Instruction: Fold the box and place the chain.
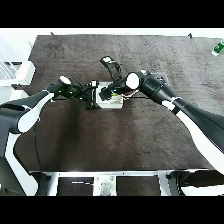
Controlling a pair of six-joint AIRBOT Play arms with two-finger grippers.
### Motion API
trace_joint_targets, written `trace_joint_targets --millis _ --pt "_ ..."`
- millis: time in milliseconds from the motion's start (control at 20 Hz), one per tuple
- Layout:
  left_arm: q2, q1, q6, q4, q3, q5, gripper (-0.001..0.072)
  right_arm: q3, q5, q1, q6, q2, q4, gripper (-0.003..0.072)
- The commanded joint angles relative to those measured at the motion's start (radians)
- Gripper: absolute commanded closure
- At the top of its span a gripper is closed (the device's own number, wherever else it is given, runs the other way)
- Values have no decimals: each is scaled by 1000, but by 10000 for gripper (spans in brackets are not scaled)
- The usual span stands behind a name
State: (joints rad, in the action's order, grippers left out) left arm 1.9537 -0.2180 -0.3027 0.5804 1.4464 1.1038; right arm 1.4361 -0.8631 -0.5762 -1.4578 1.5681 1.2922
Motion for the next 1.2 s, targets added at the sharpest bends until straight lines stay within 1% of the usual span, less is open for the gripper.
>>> trace_joint_targets --millis 0,100,200,250,350,450,600,700,800,1000,1150 --pt "0 0 0 1 0 0 182 -33 -81 72 0 -68 35 403" --pt "0 0 0 1 0 0 182 -107 -39 150 -8 -161 35 401" --pt "0 0 0 1 0 0 182 -220 43 240 -60 -256 35 390" --pt "0 0 0 1 0 0 182 -289 113 285 -101 -290 34 390" --pt "0 0 0 1 0 0 182 -406 259 357 -178 -301 11 380" --pt "0 0 0 1 0 0 182 -482 373 396 -188 -264 -66 273" --pt "0 0 0 0 0 0 182 -486 478 398 -187 -142 -154 270" --pt "0 0 0 1 0 0 182 -451 500 395 -188 -55 -202 270" --pt "0 0 0 1 0 0 182 -401 505 395 -188 10 -209 270" --pt "0 0 0 1 0 0 183 -315 523 395 -188 85 -211 270" --pt "0 0 0 1 0 0 182 -277 545 399 -188 122 -212 271"
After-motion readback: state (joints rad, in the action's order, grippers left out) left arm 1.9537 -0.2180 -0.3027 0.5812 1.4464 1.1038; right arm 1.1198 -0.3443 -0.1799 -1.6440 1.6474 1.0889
